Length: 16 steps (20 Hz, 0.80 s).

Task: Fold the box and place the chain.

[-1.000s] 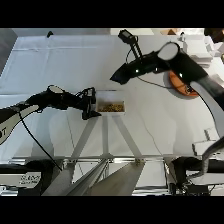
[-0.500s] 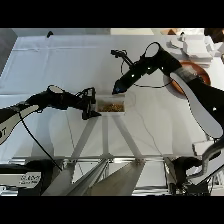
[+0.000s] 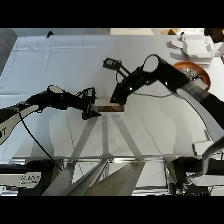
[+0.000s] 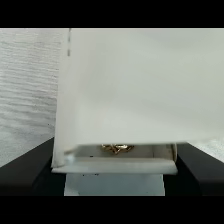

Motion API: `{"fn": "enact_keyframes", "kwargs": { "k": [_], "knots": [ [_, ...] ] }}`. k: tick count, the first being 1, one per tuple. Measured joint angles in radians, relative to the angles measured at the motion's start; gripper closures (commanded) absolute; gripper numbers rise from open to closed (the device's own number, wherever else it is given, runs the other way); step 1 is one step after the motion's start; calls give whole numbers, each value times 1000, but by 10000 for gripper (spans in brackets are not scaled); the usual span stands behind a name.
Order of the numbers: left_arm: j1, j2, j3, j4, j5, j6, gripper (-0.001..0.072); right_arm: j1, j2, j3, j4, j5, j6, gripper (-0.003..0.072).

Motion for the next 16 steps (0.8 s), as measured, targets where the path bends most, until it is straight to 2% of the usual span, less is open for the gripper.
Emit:
{"fn": "enact_keyframes", "kwargs": {
  "k": [5,7,16],
  "knots": [
    [0,0,0,0,0,0,434,86,134,-170,-26,-255,-66,410],
    [0,0,0,0,0,0,434,102,157,-218,-37,-321,-73,410],
    [0,0,0,-1,0,-1,434,122,180,-293,-134,-439,-124,413]
  ]
}}
